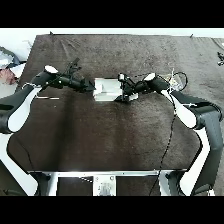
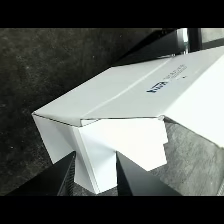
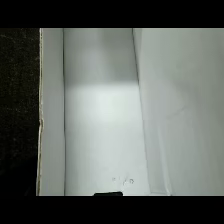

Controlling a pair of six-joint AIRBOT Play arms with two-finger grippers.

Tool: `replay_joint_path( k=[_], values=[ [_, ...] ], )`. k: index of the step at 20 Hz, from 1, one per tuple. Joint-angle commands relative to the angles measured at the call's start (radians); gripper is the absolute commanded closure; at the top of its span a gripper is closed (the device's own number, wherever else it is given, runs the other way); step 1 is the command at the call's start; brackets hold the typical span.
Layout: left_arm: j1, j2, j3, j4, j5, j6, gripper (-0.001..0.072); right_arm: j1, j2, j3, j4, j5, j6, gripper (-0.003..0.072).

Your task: Fold the box and place the chain.

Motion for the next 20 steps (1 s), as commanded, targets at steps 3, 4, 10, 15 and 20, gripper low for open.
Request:
replay_joint_path(
  k=[3, 4, 10, 15, 20],
  values=[
    [-0.029, 0.000, 0.010, 0.032, 0.004, -0.046, 0.0423, 0.001, -0.001, 0.000, 0.000, 0.000, 0.000, 0.0361],
    [-0.036, 0.000, 0.013, 0.036, 0.006, -0.047, 0.0423, 0.001, -0.001, 0.000, 0.000, 0.000, 0.000, 0.0361],
    [-0.078, 0.000, 0.083, 0.195, 0.007, -0.184, 0.0423, 0.001, -0.001, 0.000, 0.000, 0.000, 0.000, 0.0361],
    [-0.119, 0.000, 0.118, 0.344, 0.021, -0.349, 0.0423, 0.001, -0.001, 0.000, 0.000, 0.000, 0.000, 0.0361],
    [-0.144, 0.000, 0.137, 0.426, 0.031, -0.443, 0.0423, 0.001, -0.001, 0.000, 0.000, 0.000, 0.000, 0.0361]
  ],
)
